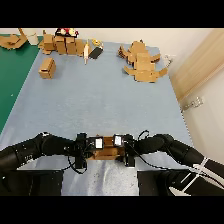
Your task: Fold the box.
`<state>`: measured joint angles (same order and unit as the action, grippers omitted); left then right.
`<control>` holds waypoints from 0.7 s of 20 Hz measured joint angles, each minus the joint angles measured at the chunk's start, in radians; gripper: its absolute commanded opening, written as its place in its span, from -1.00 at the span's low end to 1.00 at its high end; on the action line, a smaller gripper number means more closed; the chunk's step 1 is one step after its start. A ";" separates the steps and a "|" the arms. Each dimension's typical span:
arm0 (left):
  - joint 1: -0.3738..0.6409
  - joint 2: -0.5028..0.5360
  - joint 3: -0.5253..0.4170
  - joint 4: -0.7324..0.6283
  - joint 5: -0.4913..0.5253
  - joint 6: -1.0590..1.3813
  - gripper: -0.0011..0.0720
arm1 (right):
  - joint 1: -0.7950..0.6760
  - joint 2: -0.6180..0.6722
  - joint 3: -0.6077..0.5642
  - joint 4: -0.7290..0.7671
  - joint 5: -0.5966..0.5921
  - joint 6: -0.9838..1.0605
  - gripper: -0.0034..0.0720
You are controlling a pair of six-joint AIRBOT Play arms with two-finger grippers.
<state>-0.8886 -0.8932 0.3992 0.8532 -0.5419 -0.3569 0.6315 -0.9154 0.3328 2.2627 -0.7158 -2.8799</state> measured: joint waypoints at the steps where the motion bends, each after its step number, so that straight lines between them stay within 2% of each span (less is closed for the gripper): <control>1: -0.012 0.000 0.001 -0.001 0.006 0.000 -0.69 | 0.000 0.000 0.000 0.000 0.000 0.000 0.24; 5: -0.050 0.000 0.005 -0.003 0.041 -0.005 -0.70 | 0.000 0.000 0.000 0.000 0.000 0.000 0.24; 6: -0.056 0.000 0.006 -0.003 0.050 -0.006 -0.95 | 0.000 0.000 0.000 0.000 0.000 0.000 0.24; 14: -0.071 -0.025 0.006 -0.011 0.090 -0.010 -0.94 | 0.000 0.000 0.000 0.000 0.000 0.000 0.24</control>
<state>-0.9592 -0.9180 0.4053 0.8425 -0.4519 -0.3664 0.6315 -0.9154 0.3332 2.2631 -0.7158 -2.8799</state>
